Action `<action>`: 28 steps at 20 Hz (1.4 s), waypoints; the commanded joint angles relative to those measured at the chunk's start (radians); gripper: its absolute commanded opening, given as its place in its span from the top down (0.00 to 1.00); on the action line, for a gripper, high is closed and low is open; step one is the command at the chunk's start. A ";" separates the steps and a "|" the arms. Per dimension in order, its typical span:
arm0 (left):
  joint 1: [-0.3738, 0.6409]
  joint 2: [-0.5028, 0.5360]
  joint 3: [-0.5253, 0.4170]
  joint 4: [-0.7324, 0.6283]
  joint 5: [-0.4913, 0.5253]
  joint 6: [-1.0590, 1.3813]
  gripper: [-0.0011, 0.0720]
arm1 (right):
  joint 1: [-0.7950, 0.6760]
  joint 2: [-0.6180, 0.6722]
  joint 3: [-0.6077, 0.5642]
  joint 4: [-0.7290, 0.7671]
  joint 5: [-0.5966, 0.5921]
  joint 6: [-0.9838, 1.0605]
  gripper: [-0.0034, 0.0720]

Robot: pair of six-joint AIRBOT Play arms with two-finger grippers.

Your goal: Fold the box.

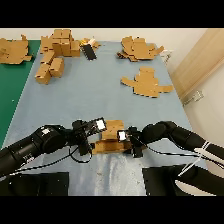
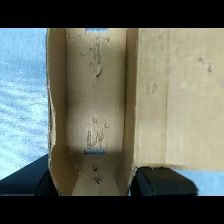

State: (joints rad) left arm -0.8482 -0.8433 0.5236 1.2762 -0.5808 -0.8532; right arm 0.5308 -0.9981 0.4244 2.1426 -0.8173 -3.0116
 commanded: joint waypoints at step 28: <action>0.387 -0.200 -0.076 -0.827 -0.264 1.126 0.10 | 0.001 0.000 0.000 0.000 -0.003 0.000 0.27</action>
State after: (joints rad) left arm -0.4625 -1.0386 0.4442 0.4511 -0.8440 0.2989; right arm 0.5308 -0.9981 0.4244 2.1426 -0.8207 -3.0119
